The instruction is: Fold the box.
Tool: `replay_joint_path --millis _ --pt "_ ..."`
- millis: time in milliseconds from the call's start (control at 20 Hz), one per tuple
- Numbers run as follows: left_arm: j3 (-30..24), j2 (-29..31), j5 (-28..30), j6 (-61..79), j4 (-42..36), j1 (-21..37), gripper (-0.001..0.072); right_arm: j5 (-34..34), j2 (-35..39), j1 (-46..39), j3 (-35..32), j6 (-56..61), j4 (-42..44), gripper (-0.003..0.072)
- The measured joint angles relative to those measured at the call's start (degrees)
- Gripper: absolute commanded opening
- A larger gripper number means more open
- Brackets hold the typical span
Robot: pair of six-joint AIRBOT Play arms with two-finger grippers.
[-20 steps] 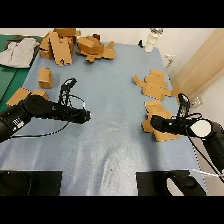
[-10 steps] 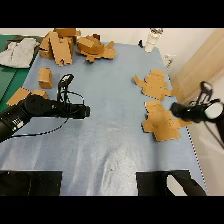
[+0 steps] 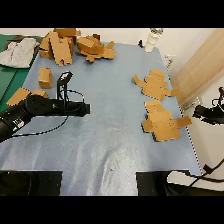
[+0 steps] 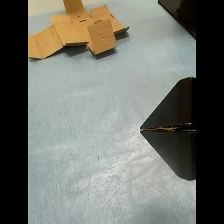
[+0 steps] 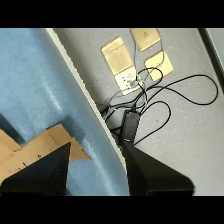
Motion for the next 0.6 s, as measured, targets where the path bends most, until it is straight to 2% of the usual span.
replay_joint_path --millis 250,600 --pt "0.0 0.0 -0.1 0.0 -0.1 0.0 0.0012 5.0 -7.4 -1.5 5.5 -12.1 4.8 0.0528" --pt "0.0 0.0 0.0 0.0 -0.1 -0.1 0.0012 10.0 -9.6 -1.7 8.7 -19.1 9.4 0.0517"
